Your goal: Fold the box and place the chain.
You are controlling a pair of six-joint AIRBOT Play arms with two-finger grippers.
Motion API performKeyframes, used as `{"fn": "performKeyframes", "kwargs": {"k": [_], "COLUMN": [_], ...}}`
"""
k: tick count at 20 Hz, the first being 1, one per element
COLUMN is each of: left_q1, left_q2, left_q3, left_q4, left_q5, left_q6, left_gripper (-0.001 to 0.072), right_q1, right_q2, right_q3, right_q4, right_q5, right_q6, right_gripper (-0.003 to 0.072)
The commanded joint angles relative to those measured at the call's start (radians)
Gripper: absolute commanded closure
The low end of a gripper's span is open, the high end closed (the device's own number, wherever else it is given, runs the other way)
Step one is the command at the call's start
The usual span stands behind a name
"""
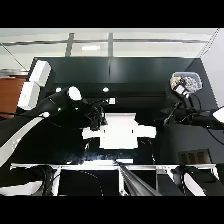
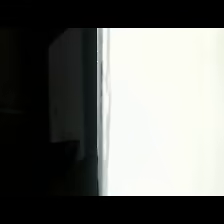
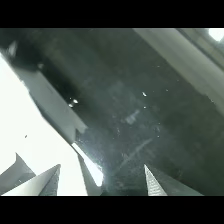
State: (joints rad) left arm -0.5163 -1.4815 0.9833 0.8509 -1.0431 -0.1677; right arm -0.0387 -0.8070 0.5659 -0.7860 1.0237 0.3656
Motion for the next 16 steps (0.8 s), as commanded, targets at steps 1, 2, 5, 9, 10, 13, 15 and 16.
{"fn": "performKeyframes", "kwargs": {"k": [1, 2, 5, 9, 10, 13, 15, 16], "left_q1": [-0.002, -0.002, -0.003, -0.003, -0.004, -0.006, -0.007, -0.007], "left_q2": [-0.005, -0.01, -0.02, -0.02, -0.02, -0.02, -0.02, -0.02], "left_q3": [-0.024, -0.025, -0.025, -0.025, -0.025, -0.025, -0.025, -0.025], "left_q4": [-0.022, -0.013, -0.014, -0.014, -0.014, -0.013, -0.011, -0.014], "left_q5": [0.104, 0.108, 0.102, 0.108, 0.107, 0.106, 0.106, 0.102], "left_q6": [0.088, 0.089, 0.09, 0.091, 0.091, 0.091, 0.091, 0.09], "left_gripper": [0.0685, 0.0684, 0.0683, 0.0683, 0.0683, 0.0683, 0.0684, 0.0683], "right_q1": [0.071, 0.091, 0.146, 0.253, 0.279, 0.353, 0.401, 0.425], "right_q2": [-0.001, -0.001, -0.001, -0.001, -0.003, -0.034, -0.074, -0.091], "right_q3": [-0.052, -0.076, -0.14, -0.204, -0.212, -0.219, -0.219, -0.219], "right_q4": [-0.039, -0.04, -0.038, -0.039, -0.039, -0.038, -0.037, -0.034], "right_q5": [-0.087, -0.106, -0.15, -0.212, -0.231, -0.281, -0.281, -0.282], "right_q6": [-0.072, -0.085, -0.116, -0.174, -0.186, -0.198, -0.232, -0.25], "right_gripper": [0.0082, 0.0083, 0.0083, 0.0083, 0.0083, 0.0083, 0.0083, 0.0083]}}
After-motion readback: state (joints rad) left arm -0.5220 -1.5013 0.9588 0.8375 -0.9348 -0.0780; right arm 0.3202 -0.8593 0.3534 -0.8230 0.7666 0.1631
